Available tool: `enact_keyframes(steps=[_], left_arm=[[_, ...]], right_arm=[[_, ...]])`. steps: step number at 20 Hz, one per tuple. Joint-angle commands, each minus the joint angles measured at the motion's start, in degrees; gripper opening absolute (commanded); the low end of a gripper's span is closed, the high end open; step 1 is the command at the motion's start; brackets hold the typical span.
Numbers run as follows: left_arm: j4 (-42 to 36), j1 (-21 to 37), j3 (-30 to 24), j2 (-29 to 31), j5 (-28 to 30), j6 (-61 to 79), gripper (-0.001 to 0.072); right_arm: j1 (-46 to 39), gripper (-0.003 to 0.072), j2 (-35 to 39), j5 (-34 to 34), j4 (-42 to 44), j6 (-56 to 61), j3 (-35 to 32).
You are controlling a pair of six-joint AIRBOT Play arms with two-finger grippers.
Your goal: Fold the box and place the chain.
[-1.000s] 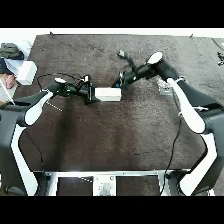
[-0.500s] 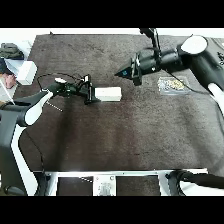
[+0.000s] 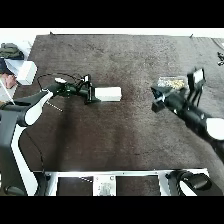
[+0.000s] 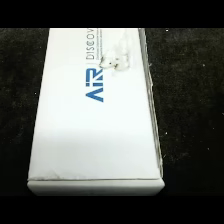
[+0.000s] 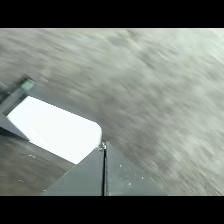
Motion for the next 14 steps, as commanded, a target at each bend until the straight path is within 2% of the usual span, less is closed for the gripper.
enact_keyframes(steps=[1, 6, 14], left_arm=[[0.02, -0.04, 0.02, -0.02, -0.02, 0.04, 0.0234], [-0.02, -0.04, 0.02, -0.02, 0.02, 0.04, 0.0234], [-0.44, -0.04, 0.02, -0.02, -0.02, 0.04, 0.0234]], right_arm=[[0.0, -0.0019, 9.84, -9.68, 0.66, 0.02, -11.34], [0.0, -0.0019, 11.08, -11.06, -0.68, 0.04, -15.47], [0.0, -0.0019, 11.08, -11.8, -0.68, 0.04, -15.85]])
